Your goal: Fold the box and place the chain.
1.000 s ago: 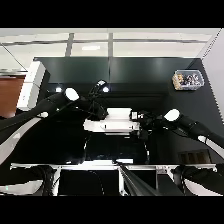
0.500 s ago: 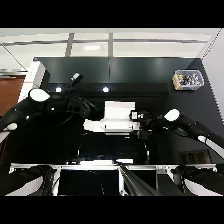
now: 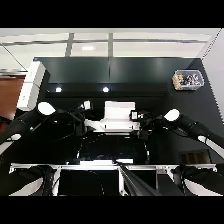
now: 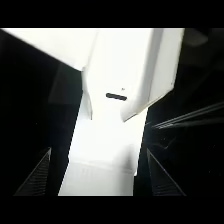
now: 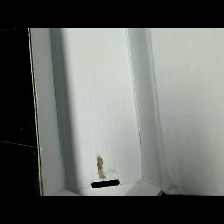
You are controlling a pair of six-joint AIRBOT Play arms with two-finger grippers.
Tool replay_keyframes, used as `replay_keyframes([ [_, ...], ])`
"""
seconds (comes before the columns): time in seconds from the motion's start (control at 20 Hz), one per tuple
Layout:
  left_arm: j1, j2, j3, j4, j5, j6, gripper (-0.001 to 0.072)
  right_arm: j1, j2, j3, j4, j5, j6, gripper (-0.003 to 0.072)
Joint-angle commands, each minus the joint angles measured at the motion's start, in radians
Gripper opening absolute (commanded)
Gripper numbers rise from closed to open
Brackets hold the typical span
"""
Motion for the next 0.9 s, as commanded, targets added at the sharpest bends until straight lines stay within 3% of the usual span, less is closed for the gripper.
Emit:
replay_keyframes([
  [0.0,-0.045,-0.026,0.016,-0.005,0.022,0.090,0.0710,0.000,0.000,0.000,0.000,0.001,0.000,0.0233],
  [0.25,-0.114,-0.143,0.080,-0.040,0.016,0.126,0.0704,0.000,0.000,0.000,0.000,0.001,0.000,0.0233],
  [0.35,-0.134,-0.168,0.098,-0.039,0.020,0.126,0.0651,0.000,0.000,0.000,0.000,0.001,0.000,0.0233],
  [0.45,-0.133,-0.166,0.107,-0.035,0.020,0.117,0.0293,0.000,0.000,0.000,0.000,0.001,0.000,0.0233],
  [0.85,-0.140,-0.164,0.119,-0.043,-0.088,-0.003,0.0275,0.000,0.000,0.000,0.000,0.001,0.000,0.0233],
])
